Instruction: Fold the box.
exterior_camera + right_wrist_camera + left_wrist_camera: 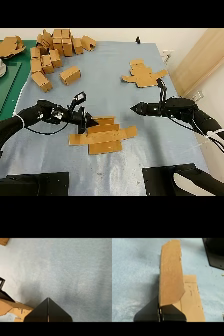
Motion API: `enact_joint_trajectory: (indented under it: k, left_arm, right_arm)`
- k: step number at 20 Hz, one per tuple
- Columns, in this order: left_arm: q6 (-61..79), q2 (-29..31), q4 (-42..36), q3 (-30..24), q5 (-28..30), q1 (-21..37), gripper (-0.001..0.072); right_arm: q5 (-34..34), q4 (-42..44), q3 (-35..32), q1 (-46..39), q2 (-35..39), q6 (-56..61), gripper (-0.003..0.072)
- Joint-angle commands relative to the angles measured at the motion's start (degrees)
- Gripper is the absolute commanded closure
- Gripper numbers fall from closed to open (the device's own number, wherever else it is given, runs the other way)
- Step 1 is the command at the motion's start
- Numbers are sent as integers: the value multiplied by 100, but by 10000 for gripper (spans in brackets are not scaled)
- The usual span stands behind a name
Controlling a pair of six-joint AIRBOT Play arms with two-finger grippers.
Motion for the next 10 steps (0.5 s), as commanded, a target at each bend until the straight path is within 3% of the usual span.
enact_joint_trajectory:
  k: [1, 3, 10]
  left_arm:
    - [254, 4, -876, 4, -254, 11, 699]
    - [525, 4, -1064, 2, -310, -37, 698]
    - [278, 2, -175, 0, 297, -332, 698]
  right_arm:
    - [2, -22, -2, 2, -2, 0, 682]
    - [-7, -22, -2, 2, 0, 0, 682]
    - [-2, -22, -2, 4, 0, -2, 682]
